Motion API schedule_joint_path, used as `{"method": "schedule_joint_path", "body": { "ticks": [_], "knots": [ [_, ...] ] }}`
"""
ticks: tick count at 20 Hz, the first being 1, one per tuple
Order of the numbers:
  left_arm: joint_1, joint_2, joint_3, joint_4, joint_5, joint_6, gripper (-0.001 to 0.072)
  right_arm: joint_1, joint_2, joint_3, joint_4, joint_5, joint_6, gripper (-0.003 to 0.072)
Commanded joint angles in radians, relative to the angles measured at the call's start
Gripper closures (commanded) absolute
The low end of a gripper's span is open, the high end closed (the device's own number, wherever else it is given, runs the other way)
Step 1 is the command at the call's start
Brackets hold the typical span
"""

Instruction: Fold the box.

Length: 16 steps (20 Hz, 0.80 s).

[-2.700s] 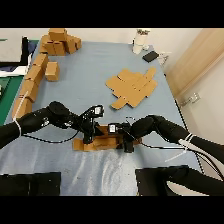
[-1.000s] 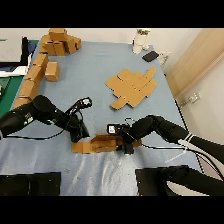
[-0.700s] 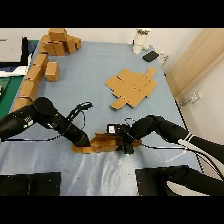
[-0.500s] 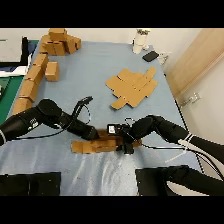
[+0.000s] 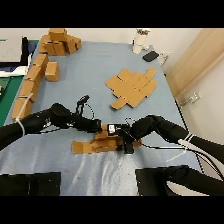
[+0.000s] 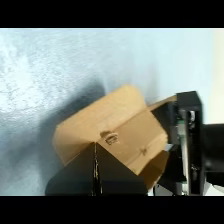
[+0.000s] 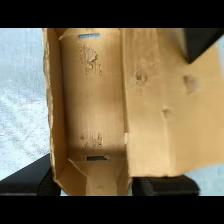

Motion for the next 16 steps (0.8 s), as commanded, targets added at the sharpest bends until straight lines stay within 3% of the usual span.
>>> {"method": "schedule_joint_path", "body": {
  "ticks": [1,9,13,16],
  "knots": [
    [-0.002,-0.061,-0.001,-0.006,0.003,-0.002,0.0702,0.000,0.000,0.001,0.000,0.000,0.000,0.0190],
    [-0.016,-0.046,0.003,-0.007,0.003,0.055,0.0703,0.000,0.000,0.001,0.000,-0.002,-0.001,0.0188],
    [0.031,0.143,0.001,0.011,-0.002,0.136,0.0705,0.000,0.000,0.001,0.000,-0.002,-0.001,0.0188],
    [0.048,0.358,-0.039,0.129,-0.010,0.158,0.0705,0.000,0.000,0.001,0.000,-0.002,0.000,0.0188]
  ]
}}
